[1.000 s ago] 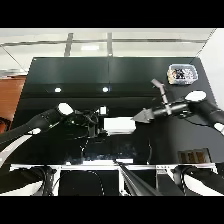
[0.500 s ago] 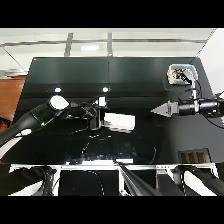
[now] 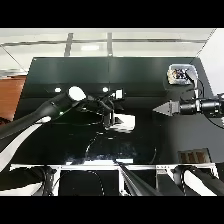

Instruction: Fold the box and place the chain.

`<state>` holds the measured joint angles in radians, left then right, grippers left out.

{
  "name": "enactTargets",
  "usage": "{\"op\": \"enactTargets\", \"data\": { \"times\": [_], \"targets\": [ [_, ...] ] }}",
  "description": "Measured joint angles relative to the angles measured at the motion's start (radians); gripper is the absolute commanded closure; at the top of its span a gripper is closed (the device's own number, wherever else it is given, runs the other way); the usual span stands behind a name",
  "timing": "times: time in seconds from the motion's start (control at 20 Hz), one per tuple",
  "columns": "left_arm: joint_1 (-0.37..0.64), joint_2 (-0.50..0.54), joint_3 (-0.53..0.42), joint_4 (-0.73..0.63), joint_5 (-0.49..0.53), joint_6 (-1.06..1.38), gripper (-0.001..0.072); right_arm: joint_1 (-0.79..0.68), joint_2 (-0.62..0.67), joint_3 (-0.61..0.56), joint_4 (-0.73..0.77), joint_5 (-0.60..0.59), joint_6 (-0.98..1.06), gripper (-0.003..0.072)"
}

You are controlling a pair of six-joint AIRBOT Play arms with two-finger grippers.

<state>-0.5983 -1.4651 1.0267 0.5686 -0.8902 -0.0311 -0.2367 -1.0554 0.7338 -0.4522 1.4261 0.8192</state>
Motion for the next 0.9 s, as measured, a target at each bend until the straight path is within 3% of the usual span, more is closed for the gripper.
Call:
{"op": "enactTargets", "data": {
  "times": [0.3,0.9],
  "targets": [
    [-0.002,-0.085,0.039,0.0,-0.068,-0.041,0.0006,-0.001,0.0,0.0,-0.022,-0.014,0.0,0.0672],
    [-0.002,-0.103,0.051,0.0,-0.088,-0.048,0.0006,-0.001,0.0,-0.002,-0.035,-0.024,-0.001,0.0673]
  ]
}}
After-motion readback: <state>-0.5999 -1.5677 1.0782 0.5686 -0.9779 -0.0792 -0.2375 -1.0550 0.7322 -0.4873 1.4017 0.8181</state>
